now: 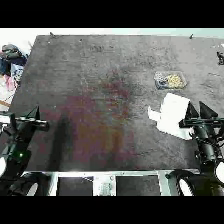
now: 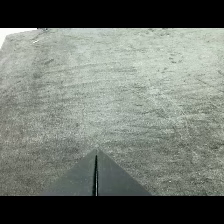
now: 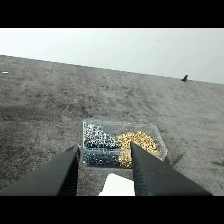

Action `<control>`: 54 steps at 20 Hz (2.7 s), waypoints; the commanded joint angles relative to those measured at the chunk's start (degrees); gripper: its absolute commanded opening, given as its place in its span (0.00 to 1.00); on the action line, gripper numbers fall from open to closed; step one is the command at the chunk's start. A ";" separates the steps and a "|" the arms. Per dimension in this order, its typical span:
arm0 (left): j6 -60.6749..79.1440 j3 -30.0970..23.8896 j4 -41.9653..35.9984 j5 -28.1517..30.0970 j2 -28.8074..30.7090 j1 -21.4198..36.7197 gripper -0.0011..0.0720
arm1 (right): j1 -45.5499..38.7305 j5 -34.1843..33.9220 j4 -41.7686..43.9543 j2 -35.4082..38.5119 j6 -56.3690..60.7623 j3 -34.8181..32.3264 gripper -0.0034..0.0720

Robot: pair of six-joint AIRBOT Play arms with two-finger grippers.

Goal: Fold the box and place the chain.

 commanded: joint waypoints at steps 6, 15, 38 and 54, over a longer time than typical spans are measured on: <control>0.02 -0.02 0.00 -0.02 0.02 0.02 0.03 | 0.00 0.20 0.15 -0.04 0.07 1.51 0.53; 0.02 -0.02 0.00 0.00 0.02 0.02 0.03 | -2.69 -8.81 14.27 -33.53 -0.20 24.57 0.62; 0.02 -0.02 0.00 -0.04 0.02 0.02 0.03 | -61.64 83.97 -68.81 -74.93 62.79 57.35 0.68; 0.02 -0.02 0.00 -0.04 0.02 0.02 0.03 | -61.57 88.30 -54.55 -94.38 46.99 57.16 0.47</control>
